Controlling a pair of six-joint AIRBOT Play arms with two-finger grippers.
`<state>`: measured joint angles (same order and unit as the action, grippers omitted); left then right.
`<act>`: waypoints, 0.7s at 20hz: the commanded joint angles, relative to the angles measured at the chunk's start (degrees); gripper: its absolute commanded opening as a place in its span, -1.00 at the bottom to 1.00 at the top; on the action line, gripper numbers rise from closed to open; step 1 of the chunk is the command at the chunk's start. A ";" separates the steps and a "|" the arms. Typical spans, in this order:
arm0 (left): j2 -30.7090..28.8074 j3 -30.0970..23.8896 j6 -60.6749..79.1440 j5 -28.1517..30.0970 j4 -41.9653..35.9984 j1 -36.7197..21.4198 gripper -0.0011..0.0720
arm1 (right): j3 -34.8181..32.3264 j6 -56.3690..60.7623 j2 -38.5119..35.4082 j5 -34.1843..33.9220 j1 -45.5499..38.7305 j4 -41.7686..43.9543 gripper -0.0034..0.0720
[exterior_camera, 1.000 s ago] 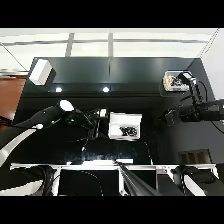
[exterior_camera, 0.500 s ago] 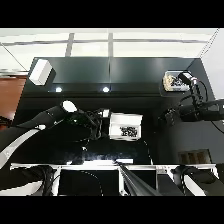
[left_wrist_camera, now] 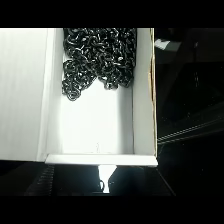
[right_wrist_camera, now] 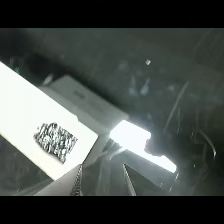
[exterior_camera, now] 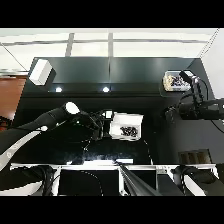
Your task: Fold the box and place the chain.
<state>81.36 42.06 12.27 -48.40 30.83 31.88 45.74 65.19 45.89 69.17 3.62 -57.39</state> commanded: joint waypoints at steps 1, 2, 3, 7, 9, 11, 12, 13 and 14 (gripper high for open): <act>0.04 0.04 -0.15 0.42 0.15 0.15 0.34 | -1.40 4.68 0.13 -7.52 1.01 0.66 0.86; 0.04 0.04 -0.15 0.42 0.17 0.15 0.34 | -1.44 5.09 0.92 -8.68 2.38 1.99 1.00; 0.04 0.04 -0.13 0.42 0.15 0.15 0.34 | -1.27 5.07 2.58 -10.27 3.93 3.82 1.00; 0.04 0.04 -0.13 0.39 0.17 0.15 0.34 | 2.51 3.37 14.36 -15.89 8.02 4.50 1.00; 0.04 0.04 -0.13 0.42 0.17 0.15 0.34 | 2.91 -0.70 19.52 -17.03 10.25 5.18 1.00; 0.04 0.04 -0.13 0.42 0.17 0.15 0.34 | 2.91 -12.87 21.64 -15.19 13.40 5.07 1.00; 0.04 0.04 -0.13 0.42 0.15 0.15 0.34 | 3.15 -20.22 21.27 -13.38 14.36 4.83 1.00; 0.04 0.04 -0.13 0.42 0.17 0.15 0.34 | 3.80 -25.20 20.46 -11.67 14.47 4.85 1.00; 0.04 0.04 -0.15 0.42 0.15 0.15 0.34 | 4.72 -28.11 19.10 -10.67 14.21 4.61 1.00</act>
<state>81.36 42.06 12.12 -48.07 30.98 32.01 49.04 51.46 64.82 55.81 16.27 -52.64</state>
